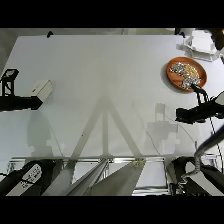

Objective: Fold the box and place the chain.

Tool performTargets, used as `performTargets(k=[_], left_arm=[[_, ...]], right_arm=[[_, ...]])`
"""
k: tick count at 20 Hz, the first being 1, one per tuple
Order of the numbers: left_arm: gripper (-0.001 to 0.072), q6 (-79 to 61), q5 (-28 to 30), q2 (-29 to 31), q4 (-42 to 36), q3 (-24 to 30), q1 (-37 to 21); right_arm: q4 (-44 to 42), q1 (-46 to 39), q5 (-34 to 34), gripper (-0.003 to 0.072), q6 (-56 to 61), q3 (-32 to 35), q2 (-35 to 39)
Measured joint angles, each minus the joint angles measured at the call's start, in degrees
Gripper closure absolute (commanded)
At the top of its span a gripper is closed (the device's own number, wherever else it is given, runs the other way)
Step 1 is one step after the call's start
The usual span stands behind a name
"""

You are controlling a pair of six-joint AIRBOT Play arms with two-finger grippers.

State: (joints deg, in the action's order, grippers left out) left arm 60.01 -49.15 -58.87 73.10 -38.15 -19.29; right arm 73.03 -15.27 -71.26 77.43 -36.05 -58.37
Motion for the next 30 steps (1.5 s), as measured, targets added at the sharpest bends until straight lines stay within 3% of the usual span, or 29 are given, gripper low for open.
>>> performTargets(k=[10,11,12,13,16,21,25,26,27,30], left_arm=[[0.0678,0.5,-2.2,-5.1,0.0,0.0,0.0],[0.0562,0.5,-2.8,-5.6,0.0,0.0,0.0],[0.0395,0.5,-3.3,-6.1,0.0,0.0,0.0],[0.0312,0.5,-3.6,-6.5,0.0,0.0,0.0],[0.031,0.5,-4.6,-7.1,0.0,0.0,0.0],[0.0199,0.5,-5.0,-7.5,0.0,0.0,0.0],[0.0182,0.5,-5.2,-7.5,0.0,0.0,0.0],[0.0054,0.5,-5.2,-7.5,0.0,0.0,0.0],[0.0013,0.5,-5.6,-7.5,0.0,0.0,0.0],[0.0012,0.6,-5.4,-7.5,0.0,0.0,0.0]], right_arm=[[-0.2,0.0,0.3,0.068,-0.6,0.0,0.0],[-0.2,0.0,0.3,0.068,-0.7,0.0,0.0],[-0.3,0.0,0.3,0.068,-0.8,0.0,0.0],[-0.5,0.0,0.4,0.068,-0.8,0.0,0.0],[-1.1,0.0,0.4,0.068,-1.2,0.0,0.0],[-1.4,0.0,0.6,0.068,-1.4,0.0,0.0],[-1.5,0.0,0.7,0.068,-1.5,0.0,0.0],[-1.5,0.0,0.6,0.068,-1.5,0.0,0.0],[-1.5,0.0,0.6,0.068,-1.5,0.0,0.0],[-1.5,0.0,0.6,0.068,-1.5,0.0,0.0]])
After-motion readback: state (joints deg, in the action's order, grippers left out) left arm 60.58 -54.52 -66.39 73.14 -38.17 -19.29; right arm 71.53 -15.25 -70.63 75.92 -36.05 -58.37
